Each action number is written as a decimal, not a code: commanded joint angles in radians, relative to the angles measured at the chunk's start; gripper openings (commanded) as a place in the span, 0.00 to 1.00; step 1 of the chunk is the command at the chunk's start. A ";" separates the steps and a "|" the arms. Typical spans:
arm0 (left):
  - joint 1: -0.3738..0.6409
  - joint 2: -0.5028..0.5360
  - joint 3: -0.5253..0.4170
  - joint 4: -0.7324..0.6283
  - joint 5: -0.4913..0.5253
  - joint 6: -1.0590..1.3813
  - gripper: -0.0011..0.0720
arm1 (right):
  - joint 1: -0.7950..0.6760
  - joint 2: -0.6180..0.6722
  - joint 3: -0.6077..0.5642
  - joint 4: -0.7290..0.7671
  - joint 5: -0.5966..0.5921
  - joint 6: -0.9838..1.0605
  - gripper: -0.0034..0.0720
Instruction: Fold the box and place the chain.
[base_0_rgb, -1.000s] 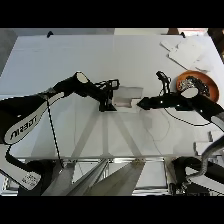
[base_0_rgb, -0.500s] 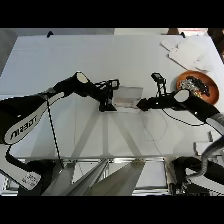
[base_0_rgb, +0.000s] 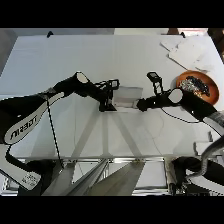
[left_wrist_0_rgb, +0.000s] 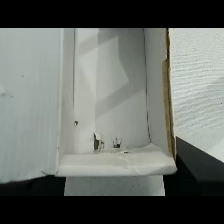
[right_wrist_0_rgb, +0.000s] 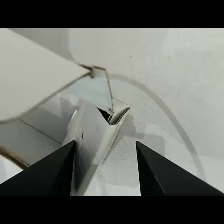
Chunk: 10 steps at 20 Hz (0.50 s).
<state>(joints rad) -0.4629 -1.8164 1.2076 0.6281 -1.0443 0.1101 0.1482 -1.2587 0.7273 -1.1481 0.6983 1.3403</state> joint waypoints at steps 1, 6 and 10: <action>0.000 0.000 0.000 0.000 0.000 0.000 0.47 | 0.065 -0.001 0.038 -0.226 0.007 0.289 0.58; 0.000 0.000 0.000 0.000 0.000 0.000 0.47 | 0.152 -0.055 0.057 -0.381 0.022 0.563 0.49; 0.000 0.000 0.000 0.000 0.000 0.000 0.47 | 0.215 -0.109 0.087 -0.501 0.018 0.778 0.43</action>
<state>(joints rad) -0.4629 -1.8164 1.2076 0.6289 -1.0443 0.1112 0.3195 -1.3334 0.7929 -1.5360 0.7109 1.9259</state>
